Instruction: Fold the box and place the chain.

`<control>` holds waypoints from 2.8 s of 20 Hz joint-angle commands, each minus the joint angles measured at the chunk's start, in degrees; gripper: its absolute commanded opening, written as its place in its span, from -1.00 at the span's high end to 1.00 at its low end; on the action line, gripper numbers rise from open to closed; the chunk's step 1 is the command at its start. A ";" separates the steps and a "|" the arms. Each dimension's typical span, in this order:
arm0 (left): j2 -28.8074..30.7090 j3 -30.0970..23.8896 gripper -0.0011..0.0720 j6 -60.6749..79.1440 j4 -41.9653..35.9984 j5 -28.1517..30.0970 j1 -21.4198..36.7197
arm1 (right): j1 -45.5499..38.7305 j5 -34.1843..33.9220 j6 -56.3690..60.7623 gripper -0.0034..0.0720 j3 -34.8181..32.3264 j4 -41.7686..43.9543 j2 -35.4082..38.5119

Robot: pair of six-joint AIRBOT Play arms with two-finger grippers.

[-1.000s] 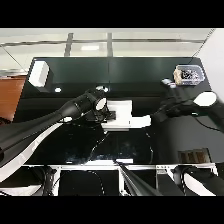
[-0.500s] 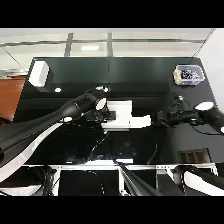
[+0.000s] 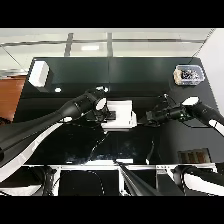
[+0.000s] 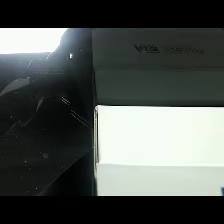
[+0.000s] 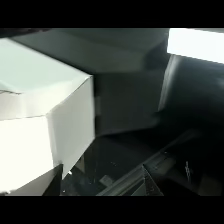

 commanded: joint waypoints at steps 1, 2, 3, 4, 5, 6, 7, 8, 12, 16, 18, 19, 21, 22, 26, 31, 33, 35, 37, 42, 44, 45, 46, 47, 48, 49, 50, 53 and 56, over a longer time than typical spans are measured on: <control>-0.02 0.07 0.89 0.00 0.02 0.02 0.02 | 0.44 2.82 -1.64 -0.62 1.11 1.95 -0.20; -0.02 0.07 0.89 0.00 0.02 0.04 0.02 | 0.44 3.50 -2.05 -0.62 1.25 3.28 -0.20; -0.02 0.07 0.89 0.00 0.04 0.04 0.02 | 0.46 3.74 -2.10 -0.61 1.49 4.37 -0.20; -0.02 0.07 0.89 0.00 0.04 0.07 0.02 | 0.87 3.72 -2.10 -0.56 1.90 4.85 -0.20; -0.04 0.07 0.89 0.00 0.02 0.07 0.02 | 1.75 3.61 -2.10 -0.56 2.58 4.74 -0.20; -0.04 0.07 0.89 0.00 0.04 0.04 0.02 | 2.86 3.58 -2.08 -0.56 3.23 4.76 -0.20; -0.04 0.07 0.89 0.00 0.04 0.04 0.02 | 4.35 3.37 -2.08 -0.56 3.96 4.70 -0.20; -0.04 0.07 0.89 0.00 0.02 0.07 0.02 | 5.77 2.67 -2.03 -0.56 4.55 4.59 -0.20; -0.04 0.07 0.89 0.00 0.02 0.07 0.02 | 10.84 -0.92 5.22 -0.25 8.07 -2.23 -0.20; -0.04 0.07 0.89 -0.02 0.00 0.07 0.02 | 13.92 -3.32 12.07 -0.24 9.88 -6.69 -0.20; -0.04 0.07 0.89 0.00 0.00 0.04 0.02 | 16.22 -4.70 15.91 -0.25 10.67 -9.49 -0.20; -0.04 0.07 0.89 -0.02 0.00 0.04 0.02 | 17.97 -5.60 19.69 -0.24 11.47 -13.25 -0.20; -0.04 0.07 0.89 0.00 0.00 0.04 0.02 | 21.81 -7.04 28.30 -0.19 13.53 -21.99 -0.20; -0.04 0.07 0.89 0.00 0.00 0.07 0.02 | 23.71 -7.48 32.09 -0.19 14.75 -25.79 -0.20; -0.04 0.07 0.89 -0.02 0.02 0.07 0.02 | 28.83 -8.04 42.03 -0.19 18.23 -34.29 -0.20; -0.04 0.07 0.89 0.00 0.02 0.07 0.02 | 31.61 -7.98 43.65 -0.19 19.34 -34.73 -0.20; -0.04 0.07 0.89 -0.02 0.02 0.09 0.02 | 31.80 -7.98 43.63 -0.19 19.37 -34.71 -0.20; -0.04 0.07 0.89 0.00 0.02 0.09 0.02 | 31.80 -7.82 43.63 -0.19 19.39 -34.71 -0.20; -0.04 0.07 0.89 0.00 0.02 0.11 0.02 | 31.76 -7.80 43.65 -0.19 19.39 -34.91 -0.20; -0.04 0.07 0.89 0.00 0.02 0.11 0.02 | 32.50 -8.55 48.17 -0.08 19.56 -38.25 -0.85; -0.04 0.07 0.89 0.00 0.02 0.09 0.02 | 33.22 -8.46 51.21 -0.08 20.26 -40.52 -2.01; -0.04 0.07 0.89 -0.02 0.02 0.11 0.02 | 33.48 -8.41 51.98 -0.08 20.70 -41.03 -2.78; -0.04 0.07 0.89 0.00 0.02 0.11 0.02 | 33.86 -8.20 52.85 -0.08 21.16 -41.86 -3.67; -0.04 0.07 0.89 -0.02 0.02 0.11 0.02 | 34.29 -7.69 53.90 -0.08 21.66 -43.01 -4.55; -0.04 0.07 0.89 0.00 0.02 0.11 0.02 | 34.73 -7.17 55.21 -0.08 22.05 -44.46 -5.22; -0.04 0.07 0.89 0.00 0.02 0.11 0.02 | 35.06 -6.73 56.50 -0.08 22.29 -45.77 -5.64; -0.04 0.07 0.89 0.00 0.02 0.09 0.02 | 35.21 -6.45 57.53 -0.08 22.51 -47.15 -5.88; -0.04 0.07 0.89 0.00 0.02 0.09 0.02 | 35.91 -5.46 61.16 -0.02 22.71 -49.96 -6.16; -0.04 0.07 0.89 -0.02 0.02 0.09 0.02 | 37.24 -5.18 63.54 0.00 23.41 -51.76 -6.49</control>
